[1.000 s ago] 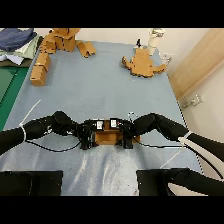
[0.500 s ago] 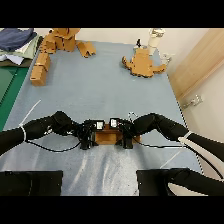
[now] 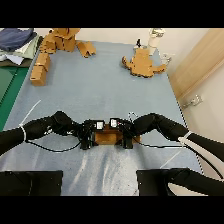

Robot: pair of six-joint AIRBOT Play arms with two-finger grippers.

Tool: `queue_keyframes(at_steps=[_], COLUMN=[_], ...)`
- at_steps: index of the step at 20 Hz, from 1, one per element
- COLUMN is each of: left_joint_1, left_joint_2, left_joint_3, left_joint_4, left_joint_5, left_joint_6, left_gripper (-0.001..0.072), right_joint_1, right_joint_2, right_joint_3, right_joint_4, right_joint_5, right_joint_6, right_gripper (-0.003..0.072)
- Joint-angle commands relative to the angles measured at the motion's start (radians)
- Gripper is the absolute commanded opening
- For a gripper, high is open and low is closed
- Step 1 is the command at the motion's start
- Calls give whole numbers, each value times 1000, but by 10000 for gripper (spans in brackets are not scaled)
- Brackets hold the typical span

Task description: Fold the box.

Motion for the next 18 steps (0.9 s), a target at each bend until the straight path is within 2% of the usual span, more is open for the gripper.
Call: queue_keyframes(at_steps=[1,15,16,17,18], left_joint_1=[0,0,0,0,0], left_joint_2=[0,0,0,0,0], left_joint_3=[1,2,2,2,2], left_joint_4=[0,0,0,0,0], left_joint_5=[1,2,1,2,2], left_joint_6=[0,0,0,0,0], left_gripper=[336,336,336,335,336], right_joint_1=[0,0,0,0,0], right_joint_2=[0,1,1,1,3], right_joint_3=[1,3,3,5,9], right_joint_4=[0,22,29,31,28], right_joint_5=[0,-19,-18,-24,-43], right_joint_6=[0,0,0,1,1], right_gripper=[502,509,550,701,711])
